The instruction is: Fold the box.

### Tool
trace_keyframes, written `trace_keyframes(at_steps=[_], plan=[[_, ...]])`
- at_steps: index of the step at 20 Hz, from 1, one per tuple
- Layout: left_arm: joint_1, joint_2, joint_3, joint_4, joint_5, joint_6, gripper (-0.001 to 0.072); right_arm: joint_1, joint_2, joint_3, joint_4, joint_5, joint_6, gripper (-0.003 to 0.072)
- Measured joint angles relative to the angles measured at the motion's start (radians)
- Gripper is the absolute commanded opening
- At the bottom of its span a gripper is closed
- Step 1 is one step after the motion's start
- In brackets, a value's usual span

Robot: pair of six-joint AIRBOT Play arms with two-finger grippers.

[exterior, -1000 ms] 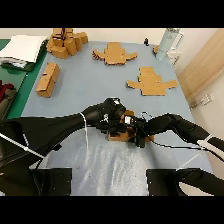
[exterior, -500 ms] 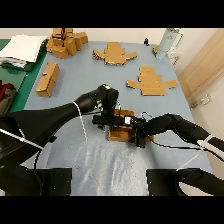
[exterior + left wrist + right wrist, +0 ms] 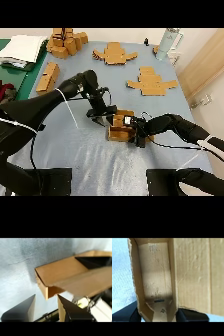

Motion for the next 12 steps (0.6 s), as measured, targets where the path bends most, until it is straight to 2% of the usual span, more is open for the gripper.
trace_keyframes(at_steps=[1,3,9,12], plan=[[0.027,0.000,0.000,-0.015,-0.020,0.055,0.0392,0.000,0.000,0.000,0.000,0.000,0.000,0.0514],[0.085,0.000,0.000,-0.032,-0.058,0.157,0.0008,0.000,0.000,0.000,0.000,0.000,0.000,0.0514],[0.208,0.002,-0.010,-0.047,-0.108,0.524,0.0010,0.000,0.000,0.000,0.000,0.001,0.000,0.0514],[0.223,0.031,-0.080,-0.042,-0.089,0.692,0.0009,0.000,0.000,0.000,0.000,0.000,0.000,0.0514]])
